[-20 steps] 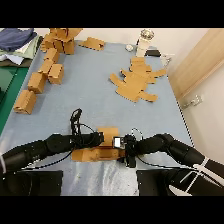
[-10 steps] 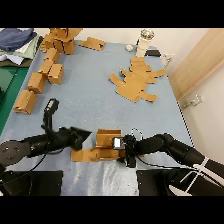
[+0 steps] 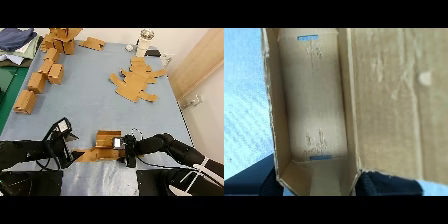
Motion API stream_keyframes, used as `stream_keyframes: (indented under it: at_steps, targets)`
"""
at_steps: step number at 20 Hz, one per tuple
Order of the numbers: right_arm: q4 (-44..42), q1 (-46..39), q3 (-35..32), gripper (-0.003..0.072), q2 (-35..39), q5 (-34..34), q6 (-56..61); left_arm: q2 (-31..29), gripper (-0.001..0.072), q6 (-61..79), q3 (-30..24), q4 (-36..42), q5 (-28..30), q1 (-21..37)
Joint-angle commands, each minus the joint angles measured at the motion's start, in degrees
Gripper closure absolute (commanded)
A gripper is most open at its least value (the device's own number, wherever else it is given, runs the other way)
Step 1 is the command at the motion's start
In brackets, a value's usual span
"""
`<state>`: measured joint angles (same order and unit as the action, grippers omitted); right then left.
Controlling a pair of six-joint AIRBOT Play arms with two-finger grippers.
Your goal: Fold the box.
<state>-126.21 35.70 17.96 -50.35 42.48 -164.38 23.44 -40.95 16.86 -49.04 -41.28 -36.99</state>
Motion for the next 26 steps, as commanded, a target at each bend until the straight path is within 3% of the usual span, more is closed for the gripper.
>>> stream_keyframes:
  at_steps: [1,5,10,16,17,18,19,20,24,25,26]
  targets:
    - [0.0,0.0,0.0,0.0258,0.0,0.0,0.0,6.3,0.0019,7.2,0.0,-0.6,-1.1,-0.2]
    - [0.0,0.0,0.0,0.0258,0.0,0.0,0.0,13.7,0.0019,25.6,0.0,9.6,-0.1,-1.9]
    - [0.0,0.0,0.0,0.0258,0.0,0.0,0.0,19.3,0.0019,27.1,0.0,11.4,7.4,-7.4]
    - [0.0,0.0,0.0,0.0258,0.0,0.0,0.0,22.6,0.0021,30.1,0.0,16.5,10.5,-9.6]
    - [0.0,0.0,0.0,0.0258,0.0,0.0,0.0,23.0,0.0088,30.1,0.0,16.5,11.7,-10.1]
    - [0.0,0.0,0.0,0.0258,0.0,0.0,0.0,23.4,0.0265,30.4,0.0,16.5,12.7,-10.4]
    - [0.0,0.0,0.0,0.0258,0.0,0.0,0.0,23.8,0.0385,31.3,0.0,16.5,13.3,-10.7]
    - [0.0,0.0,0.0,0.0258,0.0,0.0,0.0,24.2,0.0429,31.7,0.0,16.4,14.2,-10.9]
    - [0.0,0.0,0.0,0.0258,0.0,0.0,0.0,25.4,0.0432,33.7,0.0,16.5,14.9,-10.9]
    - [0.0,0.0,0.0,0.0258,0.0,0.0,0.0,25.4,0.0608,34.1,0.0,16.5,15.0,-10.9]
    - [0.0,0.0,0.0,0.0258,0.0,0.0,0.0,25.4,0.0666,34.1,0.0,16.5,15.4,-10.9]
